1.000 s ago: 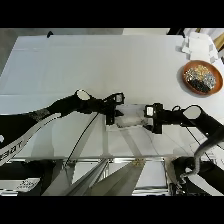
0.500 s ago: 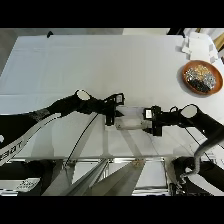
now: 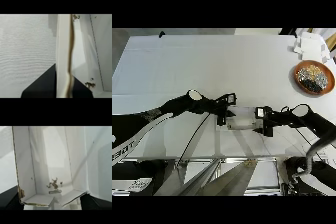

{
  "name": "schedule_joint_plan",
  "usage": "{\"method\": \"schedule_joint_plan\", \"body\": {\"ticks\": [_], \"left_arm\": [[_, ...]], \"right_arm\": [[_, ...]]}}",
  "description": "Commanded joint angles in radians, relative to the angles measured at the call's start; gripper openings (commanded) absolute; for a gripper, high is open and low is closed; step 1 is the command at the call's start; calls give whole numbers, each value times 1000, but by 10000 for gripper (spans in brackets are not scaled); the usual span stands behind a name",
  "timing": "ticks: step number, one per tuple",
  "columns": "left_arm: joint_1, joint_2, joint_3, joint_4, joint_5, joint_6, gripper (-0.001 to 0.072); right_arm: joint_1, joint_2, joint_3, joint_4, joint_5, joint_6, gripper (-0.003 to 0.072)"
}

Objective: Fold the box and place the chain.

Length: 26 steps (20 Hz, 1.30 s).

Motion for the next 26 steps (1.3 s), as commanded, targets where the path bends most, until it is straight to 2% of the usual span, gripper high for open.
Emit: {"method": "schedule_joint_plan", "body": {"ticks": [1, 5, 8, 13, 15, 18, 19, 26], "left_arm": [[-1, 0, 0, -2, 1, 0, 11], [-1, 0, 0, -2, 0, 0, 11], [-1, 0, 0, -2, 1, 0, 11], [-1, 0, 0, -2, 0, 0, 11], [-1, 0, 0, -2, 0, 0, 11], [-1, 0, 0, -2, 0, 0, 11], [-1, 0, 0, -2, 1, 0, 11], [-1, 0, 0, -2, 0, 0, 11]], "right_arm": [[1, -11, 0, 43, -6, -21, 650], [1, -46, 0, 40, -9, -45, 643], [1, -61, 0, 40, -8, -46, 539], [1, -72, 0, 39, -9, -68, 516], [1, -82, 0, 39, -10, -69, 434], [1, -82, 0, 39, -16, -70, 427], [1, -82, 0, 39, -17, -69, 394], [1, -82, 0, 37, -17, -69, 400]]}}
